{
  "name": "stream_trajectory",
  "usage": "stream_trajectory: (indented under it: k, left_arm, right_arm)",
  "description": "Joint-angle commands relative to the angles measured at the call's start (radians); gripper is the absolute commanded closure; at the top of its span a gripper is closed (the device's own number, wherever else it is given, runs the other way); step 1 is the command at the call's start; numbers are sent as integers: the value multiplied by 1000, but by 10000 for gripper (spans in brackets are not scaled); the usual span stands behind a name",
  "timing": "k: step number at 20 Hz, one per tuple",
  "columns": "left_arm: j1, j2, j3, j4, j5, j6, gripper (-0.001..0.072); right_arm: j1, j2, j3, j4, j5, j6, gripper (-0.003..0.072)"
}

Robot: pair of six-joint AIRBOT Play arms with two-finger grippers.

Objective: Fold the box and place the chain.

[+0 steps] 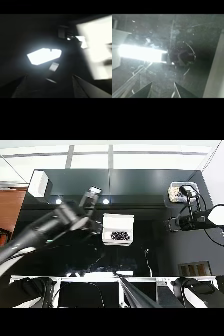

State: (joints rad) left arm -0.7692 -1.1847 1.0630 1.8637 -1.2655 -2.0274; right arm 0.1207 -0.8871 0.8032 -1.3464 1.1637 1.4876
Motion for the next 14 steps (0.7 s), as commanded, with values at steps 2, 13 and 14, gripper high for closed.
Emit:
stream_trajectory:
  k: [2, 13, 14]
  left_arm:
    - [284, 213, -209, 70, -22, 109, 80]
    - [617, 45, -383, -1058, 236, 1969, -11]
    - [577, 14, -383, -1067, 295, 2019, -11]
  right_arm:
    - [0, 0, -2, 0, -6, -3, 379]
    - [32, 0, -2, 1, 6, 27, 380]
    - [32, 0, -2, 8, 9, 29, 380]
